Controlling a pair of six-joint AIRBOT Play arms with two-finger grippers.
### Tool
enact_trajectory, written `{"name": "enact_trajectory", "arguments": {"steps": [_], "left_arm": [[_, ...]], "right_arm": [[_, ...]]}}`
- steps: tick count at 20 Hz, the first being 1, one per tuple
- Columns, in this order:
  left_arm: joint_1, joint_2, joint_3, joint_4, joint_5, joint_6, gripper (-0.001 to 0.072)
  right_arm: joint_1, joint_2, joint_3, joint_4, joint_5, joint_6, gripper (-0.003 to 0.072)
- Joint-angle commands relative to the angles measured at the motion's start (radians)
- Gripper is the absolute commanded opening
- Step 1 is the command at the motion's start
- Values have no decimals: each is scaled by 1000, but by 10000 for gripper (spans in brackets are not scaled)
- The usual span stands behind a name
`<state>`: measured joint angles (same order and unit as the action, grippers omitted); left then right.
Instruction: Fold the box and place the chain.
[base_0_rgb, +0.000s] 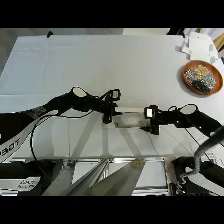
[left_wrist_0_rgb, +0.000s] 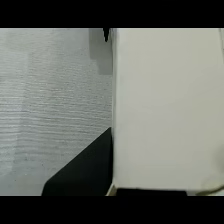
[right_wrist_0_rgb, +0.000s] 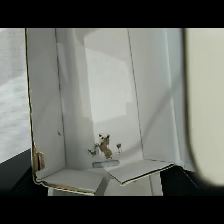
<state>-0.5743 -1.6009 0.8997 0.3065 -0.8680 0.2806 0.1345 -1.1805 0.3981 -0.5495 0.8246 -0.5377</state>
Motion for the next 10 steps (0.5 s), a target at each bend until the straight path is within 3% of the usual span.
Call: {"name": "enact_trajectory", "arguments": {"steps": [1,2,5,10], "left_arm": [[0,0,0,0,0,0,13],[0,0,0,0,0,0,13],[0,0,0,0,0,0,13],[0,0,0,0,0,0,13]], "right_arm": [[0,-13,1,5,-11,-21,616],[0,-13,1,5,-11,-21,535],[0,-13,1,5,-13,-21,410],[0,-13,1,5,-13,-21,390]]}}
